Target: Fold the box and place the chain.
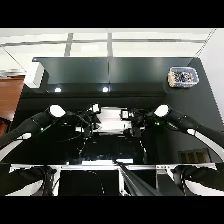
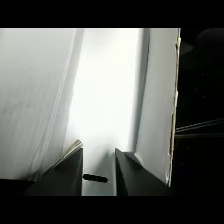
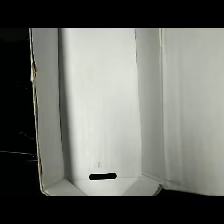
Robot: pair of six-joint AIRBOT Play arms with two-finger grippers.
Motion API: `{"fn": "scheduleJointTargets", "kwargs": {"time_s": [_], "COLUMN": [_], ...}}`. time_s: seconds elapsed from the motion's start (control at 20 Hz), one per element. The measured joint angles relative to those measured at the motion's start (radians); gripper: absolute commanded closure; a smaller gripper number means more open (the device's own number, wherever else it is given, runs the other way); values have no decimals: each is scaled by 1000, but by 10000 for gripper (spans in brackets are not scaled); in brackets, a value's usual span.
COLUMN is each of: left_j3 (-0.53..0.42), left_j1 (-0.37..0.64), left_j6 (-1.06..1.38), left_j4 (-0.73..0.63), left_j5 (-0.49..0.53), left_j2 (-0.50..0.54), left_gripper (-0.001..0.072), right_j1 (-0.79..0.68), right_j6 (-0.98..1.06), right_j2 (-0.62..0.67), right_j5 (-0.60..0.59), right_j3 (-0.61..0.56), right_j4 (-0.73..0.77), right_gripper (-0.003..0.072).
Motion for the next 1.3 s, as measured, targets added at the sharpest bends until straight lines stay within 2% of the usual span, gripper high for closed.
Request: {"fn": "scheduleJointTargets", "kwargs": {"time_s": [0.1,0.2,0.3,0.35,0.4,0.45,0.5,0.55,0.6,0.65,0.8,1.0,1.15,1.3], "left_j3": [0,0,0,0,0,0,0,1,2,5,21,36,37,14], "left_j1": [-5,-8,-9,-9,-9,-9,-10,-10,-9,-8,15,118,258,433], "left_j6": [3,3,4,4,5,7,6,6,6,6,-111,-444,-729,-1036], "left_j4": [-2,0,4,4,6,7,7,8,13,18,66,278,429,457], "left_j5": [14,20,35,43,50,51,48,48,48,48,10,-92,-176,-232], "left_j2": [-1,-1,-2,-1,-1,-1,-2,-1,0,5,42,124,164,157], "left_gripper": [544,276,313,406,434,349,313,443,642,682,684,684,683,684], "right_j1": [0,0,0,0,0,0,0,0,0,0,0,0,0,0], "right_j6": [0,0,0,0,-1,-2,-2,-2,-2,-3,-3,-3,-3,-3], "right_j2": [0,0,0,0,0,0,0,0,0,0,0,0,0,0], "right_j5": [0,-1,-5,-5,-5,-4,-4,-3,-3,-2,0,2,2,2], "right_j3": [0,0,0,0,0,0,0,0,0,0,0,0,0,0], "right_j4": [0,1,2,2,2,2,2,2,1,0,-2,-2,-2,-2], "right_gripper": [259,259,259,259,258,259,258,259,259,259,259,259,259,258]}}
